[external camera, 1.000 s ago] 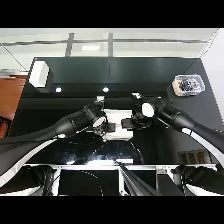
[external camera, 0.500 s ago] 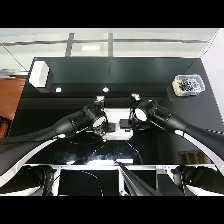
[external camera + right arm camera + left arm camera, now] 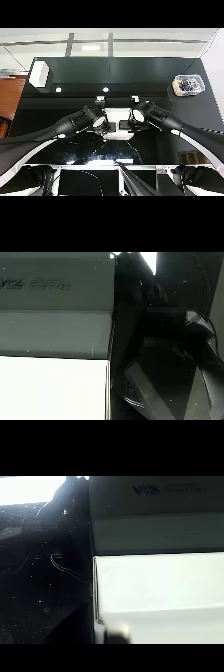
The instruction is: Fold the box and place the chain.
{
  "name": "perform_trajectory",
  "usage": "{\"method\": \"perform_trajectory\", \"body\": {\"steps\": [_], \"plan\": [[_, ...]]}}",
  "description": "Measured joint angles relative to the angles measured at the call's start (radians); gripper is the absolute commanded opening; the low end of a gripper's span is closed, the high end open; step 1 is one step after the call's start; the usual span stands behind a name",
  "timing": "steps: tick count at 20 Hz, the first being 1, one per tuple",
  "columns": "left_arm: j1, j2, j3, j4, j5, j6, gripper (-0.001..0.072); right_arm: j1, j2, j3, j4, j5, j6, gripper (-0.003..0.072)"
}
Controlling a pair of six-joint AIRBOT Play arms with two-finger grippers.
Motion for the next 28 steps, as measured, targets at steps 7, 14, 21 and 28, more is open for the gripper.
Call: {"method": "perform_trajectory", "body": {"steps": [7, 14, 21, 28], "plan": [[0.0, 0.0, 0.0, 0.003, 0.005, 0.0, 0.0025, 0.002, -0.001, 0.009, 0.01, -0.003, -0.007, 0.0203], [0.0, 0.0, 0.0, 0.003, 0.006, 0.0, 0.0025, 0.002, 0.0, 0.012, 0.005, 0.004, -0.008, 0.0254], [0.0, 0.0, 0.0, 0.003, 0.005, 0.001, 0.0025, 0.002, 0.05, 0.013, -0.011, -0.001, -0.061, 0.0289], [0.0, 0.0, 0.0, 0.003, -0.003, 0.002, 0.0025, 0.002, 0.303, 0.013, -0.128, 0.07, -0.163, 0.0289]]}}
